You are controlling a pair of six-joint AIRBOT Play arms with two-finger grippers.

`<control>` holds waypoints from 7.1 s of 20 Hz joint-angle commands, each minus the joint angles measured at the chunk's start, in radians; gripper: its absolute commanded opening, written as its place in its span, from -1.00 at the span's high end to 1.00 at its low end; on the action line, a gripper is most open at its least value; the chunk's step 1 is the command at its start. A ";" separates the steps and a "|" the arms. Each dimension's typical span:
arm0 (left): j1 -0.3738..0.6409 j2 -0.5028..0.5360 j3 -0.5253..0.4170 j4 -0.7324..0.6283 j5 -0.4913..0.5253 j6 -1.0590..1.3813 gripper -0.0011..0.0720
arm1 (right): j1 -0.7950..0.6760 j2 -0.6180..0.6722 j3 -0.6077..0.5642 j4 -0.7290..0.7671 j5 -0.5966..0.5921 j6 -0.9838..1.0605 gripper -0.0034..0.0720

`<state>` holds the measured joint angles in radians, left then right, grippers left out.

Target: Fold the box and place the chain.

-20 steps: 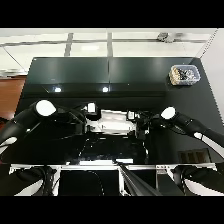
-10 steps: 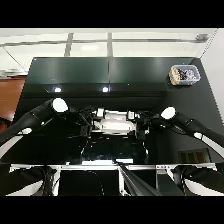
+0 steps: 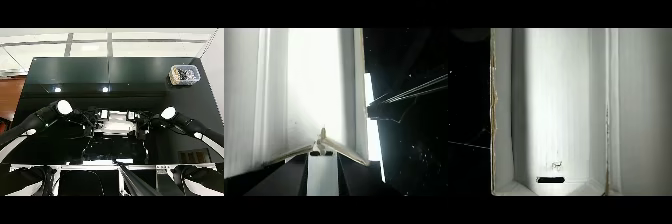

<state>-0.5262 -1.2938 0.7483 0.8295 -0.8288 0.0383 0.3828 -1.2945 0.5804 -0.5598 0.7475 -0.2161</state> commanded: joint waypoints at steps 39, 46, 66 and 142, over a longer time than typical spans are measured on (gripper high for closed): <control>0.534 -0.022 -0.148 -0.177 -0.237 -1.301 0.90 | 0.000 0.000 0.001 0.001 0.000 0.003 0.71; 0.374 -0.092 -0.148 -0.184 -0.150 -1.257 0.90 | 0.000 0.000 0.001 0.002 -0.003 0.005 0.71; 0.346 -0.100 -0.079 -0.472 -0.261 -1.067 -0.76 | 0.000 0.000 0.001 0.002 -0.014 0.015 0.71; -0.318 -0.274 0.444 0.791 -0.375 -2.253 0.19 | 0.000 0.000 0.001 0.002 -0.014 0.016 0.71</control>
<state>-0.8581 -1.5661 1.1908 1.6321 -1.2072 -2.2139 0.3828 -1.2945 0.5808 -0.5571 0.7330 -0.2001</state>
